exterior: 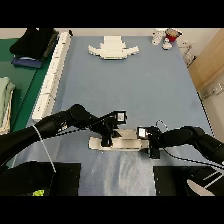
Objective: Fold the box.
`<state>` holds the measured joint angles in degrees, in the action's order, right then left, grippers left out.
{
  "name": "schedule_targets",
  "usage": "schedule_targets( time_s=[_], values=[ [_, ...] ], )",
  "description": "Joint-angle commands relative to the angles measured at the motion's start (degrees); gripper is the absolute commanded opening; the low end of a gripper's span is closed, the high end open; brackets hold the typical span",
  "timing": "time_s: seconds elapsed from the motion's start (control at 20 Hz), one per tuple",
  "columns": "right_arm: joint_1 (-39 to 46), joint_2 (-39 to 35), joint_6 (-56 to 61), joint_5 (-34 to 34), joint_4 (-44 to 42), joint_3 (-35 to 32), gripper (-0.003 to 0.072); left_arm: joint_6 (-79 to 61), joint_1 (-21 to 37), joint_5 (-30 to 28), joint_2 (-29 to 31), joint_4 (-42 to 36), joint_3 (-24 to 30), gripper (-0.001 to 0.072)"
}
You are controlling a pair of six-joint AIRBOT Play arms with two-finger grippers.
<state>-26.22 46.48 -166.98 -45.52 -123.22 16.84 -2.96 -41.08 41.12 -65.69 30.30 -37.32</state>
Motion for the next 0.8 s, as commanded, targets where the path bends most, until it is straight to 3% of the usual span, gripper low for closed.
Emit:
schedule_targets(
  time_s=[0.0, 0.25, 0.3, 0.35, 0.5, 0.6, 0.65, 0.7, 0.75],
  values=[
    [0.04, 0.0, 0.0, 0.0, 0.0, 0.0, 0.0499, 0.0, -0.02, 0.04, 0.0, -0.11, -0.04, 0.0015],
    [0.04, 0.0, 0.0, 0.0, 0.0, 0.0, 0.0499, 0.0, -0.02, 0.07, 0.0, -0.11, -0.04, 0.0028],
    [0.04, 0.0, 0.0, 0.0, 0.0, 0.0, 0.0499, 0.0, -0.02, -0.02, 0.0, -0.13, -0.04, 0.0244],
    [0.04, 0.0, 0.0, 0.0, 0.0, 0.0, 0.0499, 0.07, -0.02, -0.02, 0.0, -0.13, -0.04, 0.0373],
    [0.04, 0.0, 0.0, 0.0, 0.0, 0.0, 0.05, 2.73, 0.09, 0.0, 0.07, 0.33, -0.04, 0.0367],
    [0.04, 0.0, 0.0, 0.0, 0.0, 0.0, 0.0499, 9.51, 0.11, 0.02, 1.42, 4.94, -0.04, 0.0369],
    [0.04, 0.0, 0.0, 0.0, 0.0, 0.0, 0.0499, 15.15, 0.11, 0.31, 3.02, 8.7, -0.04, 0.042],
    [0.04, 0.0, 0.0, 0.0, 0.0, 0.0, 0.0499, 21.03, 0.11, 0.66, 4.83, 12.37, -0.04, 0.0563],
    [0.04, 0.0, 0.0, 0.0, 0.0, 0.0, 0.0499, 27.8, 0.11, 1.36, 7.08, 16.24, -0.04, 0.0614]
  ],
)
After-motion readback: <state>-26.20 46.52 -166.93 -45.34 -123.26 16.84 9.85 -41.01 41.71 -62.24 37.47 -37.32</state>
